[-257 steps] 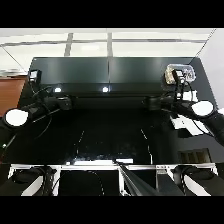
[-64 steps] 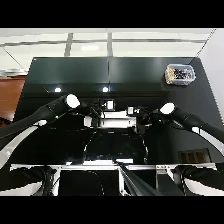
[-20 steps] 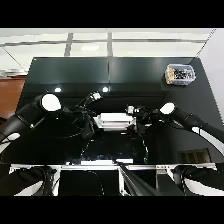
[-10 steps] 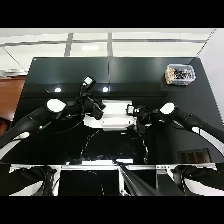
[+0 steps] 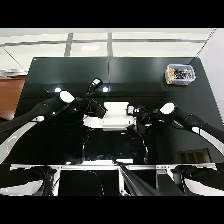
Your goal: Fold the box and place the chain.
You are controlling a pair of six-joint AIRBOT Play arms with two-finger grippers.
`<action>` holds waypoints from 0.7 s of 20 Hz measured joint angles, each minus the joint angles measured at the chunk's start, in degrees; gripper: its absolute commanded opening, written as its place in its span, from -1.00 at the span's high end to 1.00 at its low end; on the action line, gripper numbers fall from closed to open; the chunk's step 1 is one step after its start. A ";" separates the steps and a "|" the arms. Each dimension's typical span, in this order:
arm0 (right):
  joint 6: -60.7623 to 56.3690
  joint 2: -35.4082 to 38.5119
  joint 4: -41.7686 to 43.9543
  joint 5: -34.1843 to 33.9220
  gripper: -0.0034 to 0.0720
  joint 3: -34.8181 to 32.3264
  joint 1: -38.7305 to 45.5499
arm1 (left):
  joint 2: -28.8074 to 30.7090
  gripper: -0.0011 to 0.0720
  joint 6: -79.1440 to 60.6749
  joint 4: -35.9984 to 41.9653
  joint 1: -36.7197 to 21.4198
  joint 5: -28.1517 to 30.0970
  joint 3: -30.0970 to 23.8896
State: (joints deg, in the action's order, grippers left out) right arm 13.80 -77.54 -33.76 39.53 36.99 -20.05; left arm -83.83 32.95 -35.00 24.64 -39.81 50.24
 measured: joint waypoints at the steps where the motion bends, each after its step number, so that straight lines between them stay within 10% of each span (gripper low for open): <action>1: -0.02 0.00 0.00 0.02 -0.33 0.00 0.00 | -0.11 0.91 0.39 -1.33 -0.59 -1.16 0.94; 10: -0.09 0.00 0.02 0.04 -0.33 0.00 0.00 | 18.18 0.89 4.68 -13.73 -7.48 -10.93 -0.72; 11: -0.09 0.00 0.02 0.07 -0.33 0.00 0.00 | 19.98 0.57 2.69 -14.10 -7.91 -12.87 -2.45; 12: -0.09 0.00 0.02 0.07 -0.33 0.00 0.00 | 21.24 -0.44 -0.02 -14.64 -8.07 -14.60 -4.33; 13: -0.09 0.00 0.02 0.07 -0.33 0.00 0.00 | 22.12 -0.99 -3.17 -14.67 -7.87 -15.17 -6.16; 14: -0.09 0.00 0.02 0.07 -0.33 0.00 0.00 | 22.49 -0.99 -5.97 -14.82 -7.30 -14.78 -7.89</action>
State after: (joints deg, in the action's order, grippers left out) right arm 13.72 -77.54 -33.74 39.59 36.99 -20.05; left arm -61.34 26.98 -49.82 17.34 -54.59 42.35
